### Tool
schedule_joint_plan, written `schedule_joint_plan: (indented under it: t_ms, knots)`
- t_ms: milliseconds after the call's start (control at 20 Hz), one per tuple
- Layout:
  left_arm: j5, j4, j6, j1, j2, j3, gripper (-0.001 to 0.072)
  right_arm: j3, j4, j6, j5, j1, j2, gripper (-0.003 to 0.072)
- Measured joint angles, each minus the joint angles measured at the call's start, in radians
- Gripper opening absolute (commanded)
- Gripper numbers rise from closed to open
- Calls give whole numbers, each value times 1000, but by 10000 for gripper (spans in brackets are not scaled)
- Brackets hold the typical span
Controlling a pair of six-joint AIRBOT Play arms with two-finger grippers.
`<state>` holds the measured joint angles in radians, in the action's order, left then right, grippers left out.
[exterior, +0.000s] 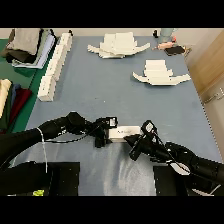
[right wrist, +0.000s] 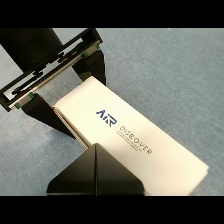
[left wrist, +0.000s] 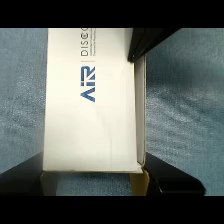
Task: Fold the box.
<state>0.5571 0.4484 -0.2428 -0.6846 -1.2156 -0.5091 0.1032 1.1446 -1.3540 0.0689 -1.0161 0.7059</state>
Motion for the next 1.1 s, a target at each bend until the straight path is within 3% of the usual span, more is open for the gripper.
schedule_joint_plan:
  t_ms: [250,750,900,1100]
  knots:
    - [0,0,0,0,0,0,519,6,-1,0,-2,0,-7,3]
    - [0,0,-1,0,0,0,519,38,1,0,-28,60,-150,3]
    - [0,0,-1,0,0,0,519,93,48,0,-151,170,-146,3]
    - [0,0,-1,0,0,0,519,262,149,-43,-415,380,-71,3]
